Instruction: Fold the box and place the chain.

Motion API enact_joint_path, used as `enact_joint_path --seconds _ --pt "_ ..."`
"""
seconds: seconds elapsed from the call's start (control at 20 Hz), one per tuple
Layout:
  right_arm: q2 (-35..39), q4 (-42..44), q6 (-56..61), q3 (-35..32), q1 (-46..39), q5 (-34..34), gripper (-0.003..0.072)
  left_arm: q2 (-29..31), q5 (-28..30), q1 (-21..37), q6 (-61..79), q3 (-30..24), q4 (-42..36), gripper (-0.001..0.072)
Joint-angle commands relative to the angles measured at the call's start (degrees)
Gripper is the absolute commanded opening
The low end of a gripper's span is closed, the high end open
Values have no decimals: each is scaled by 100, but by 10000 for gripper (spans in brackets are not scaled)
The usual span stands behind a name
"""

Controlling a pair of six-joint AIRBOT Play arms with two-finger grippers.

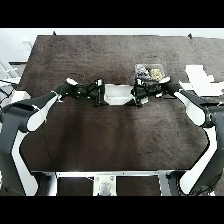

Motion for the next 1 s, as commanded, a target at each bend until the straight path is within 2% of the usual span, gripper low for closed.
enact_joint_path --seconds 0.0,0.65,0.95 --pt "20 31 295 35 -24 17 720 -4 -4 4 -2 4 2 543" --pt "588 -1095 1121 33 -431 184 720 -7 -4 4 -2 4 0 543" --pt "1189 -1154 1419 33 -750 299 720 -4 -7 4 -4 4 0 543"
